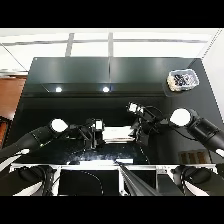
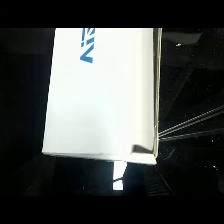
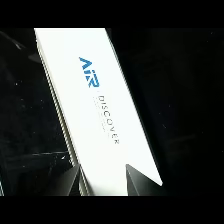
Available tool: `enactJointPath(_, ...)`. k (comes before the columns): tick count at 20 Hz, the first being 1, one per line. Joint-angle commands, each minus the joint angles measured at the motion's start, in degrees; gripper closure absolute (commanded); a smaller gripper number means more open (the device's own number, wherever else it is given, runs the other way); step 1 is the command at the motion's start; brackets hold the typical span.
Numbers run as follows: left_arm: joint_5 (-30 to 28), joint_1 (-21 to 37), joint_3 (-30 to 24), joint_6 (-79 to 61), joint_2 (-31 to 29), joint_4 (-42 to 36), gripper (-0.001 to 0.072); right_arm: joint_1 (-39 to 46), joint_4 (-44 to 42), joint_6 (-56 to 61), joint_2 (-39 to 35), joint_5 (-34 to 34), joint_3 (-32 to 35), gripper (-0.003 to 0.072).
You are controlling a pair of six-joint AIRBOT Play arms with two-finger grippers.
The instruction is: Fold the box and place the chain.
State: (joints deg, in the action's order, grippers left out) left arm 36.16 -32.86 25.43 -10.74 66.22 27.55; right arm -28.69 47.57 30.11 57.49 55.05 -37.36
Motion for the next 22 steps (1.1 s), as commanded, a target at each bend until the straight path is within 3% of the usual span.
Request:
enactJointPath(1,0.0,0.0,0.0,0.0,0.0,0.0,0.0303,-0.1,0.1,0.2,0.0,0.1,0.0,0.0379)
enactJointPath(15,0.0,0.0,0.0,0.0,0.0,0.0,0.0303,-0.5,0.2,0.1,0.1,-0.4,0.0,0.038)
enactJointPath(22,0.0,0.0,0.0,0.0,0.0,0.0,0.0303,-2.9,2.9,3.8,0.6,-3.8,0.0,0.038)
